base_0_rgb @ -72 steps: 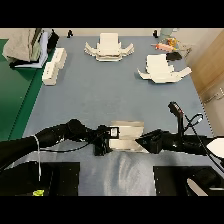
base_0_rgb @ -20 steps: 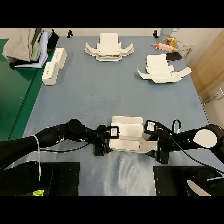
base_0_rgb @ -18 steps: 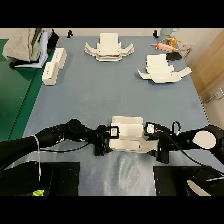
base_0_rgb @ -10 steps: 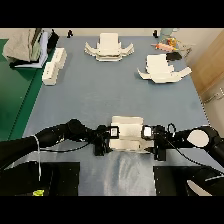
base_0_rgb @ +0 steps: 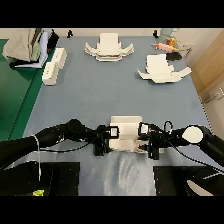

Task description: Fold the box.

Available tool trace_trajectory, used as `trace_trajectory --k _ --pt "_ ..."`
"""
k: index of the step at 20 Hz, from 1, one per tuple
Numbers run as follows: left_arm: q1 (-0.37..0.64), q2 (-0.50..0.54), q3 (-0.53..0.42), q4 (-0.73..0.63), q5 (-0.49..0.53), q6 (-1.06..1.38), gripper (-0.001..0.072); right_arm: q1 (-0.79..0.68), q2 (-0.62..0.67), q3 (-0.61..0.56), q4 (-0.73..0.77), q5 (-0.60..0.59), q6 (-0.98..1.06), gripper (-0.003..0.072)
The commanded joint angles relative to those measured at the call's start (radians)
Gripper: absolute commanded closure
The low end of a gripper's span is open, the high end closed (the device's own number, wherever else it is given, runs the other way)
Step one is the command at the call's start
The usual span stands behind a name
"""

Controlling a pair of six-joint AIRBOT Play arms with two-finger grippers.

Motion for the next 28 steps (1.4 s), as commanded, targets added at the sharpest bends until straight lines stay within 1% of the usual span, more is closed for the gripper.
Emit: trace_trajectory --k 1,2,7,9,10,12,13,14,15,16,17,18,19,21,23,25,26,28 --pt "0.0 0.0 0.0 0.0 0.0 0.001 0.0193 0.003 -0.033 -0.001 0.015 -0.014 -0.017 0.0075" --pt "0.0 0.0 0.0 0.0 0.0 0.001 0.0192 0.003 -0.045 -0.001 0.014 -0.014 -0.019 0.0018" --pt "0.0 0.0 0.0 0.0 0.0 0.001 0.0193 0.003 -0.061 0.0 0.014 -0.01 -0.018 0.0018" --pt "0.0 0.0 0.0 0.0 0.0 0.001 0.0192 0.003 -0.04 0.0 0.013 -0.006 -0.018 0.0019" --pt "0.0 0.0 0.0 0.0 0.0 0.001 0.0193 0.003 -0.024 0.0 0.006 -0.006 -0.014 0.0031" --pt "0.0 0.0 0.0 0.0 0.0 0.001 0.0193 0.003 0.019 0.0 -0.028 0.01 0.053 0.0043" --pt "0.0 0.0 0.0 0.0 0.0 0.001 0.0193 0.003 0.045 0.0 -0.057 0.028 0.111 0.0176" --pt "0.0 0.0 0.0 0.0 0.0 0.001 0.0193 0.003 0.07 0.002 -0.089 0.047 0.187 0.0273" --pt "0.0 0.0 0.0 0.0 0.0 0.001 0.0192 0.003 0.094 0.006 -0.134 0.063 0.306 0.0285" --pt "0.0 0.0 0.0 0.0 0.0 0.001 0.0192 0.003 0.114 0.013 -0.182 0.085 0.434 0.0409" --pt "0.0 0.0 0.0 0.0 0.0 0.001 0.0193 0.003 0.132 0.028 -0.246 0.119 0.592 0.0562" --pt "0.0 0.0 0.0 0.0 0.0 0.001 0.0192 0.002 0.146 0.049 -0.324 0.15 0.78 0.0637" --pt "0.0 0.0 0.0 0.0 0.0 0.001 0.0193 0.002 0.154 0.072 -0.406 0.18 0.951 0.0678" --pt "0.0 0.0 0.0 0.0 0.0 0.001 0.0193 -0.006 0.164 0.126 -0.589 0.267 1.33 0.0678" --pt "0.0 0.0 0.0 0.0 0.0 0.001 0.0193 -0.026 0.165 0.159 -0.717 0.36 1.603 0.0678" --pt "0.0 0.0 0.0 0.0 0.0 0.001 0.0193 -0.052 0.163 0.158 -0.78 0.397 1.729 0.0679" --pt "0.0 0.0 0.0 0.0 0.0 0.001 0.0192 -0.067 0.156 0.152 -0.787 0.397 1.757 0.0678" --pt "0.0 0.0 0.0 0.0 0.0 0.001 0.0193 -0.1 0.127 0.122 -0.753 0.391 1.765 0.0679"
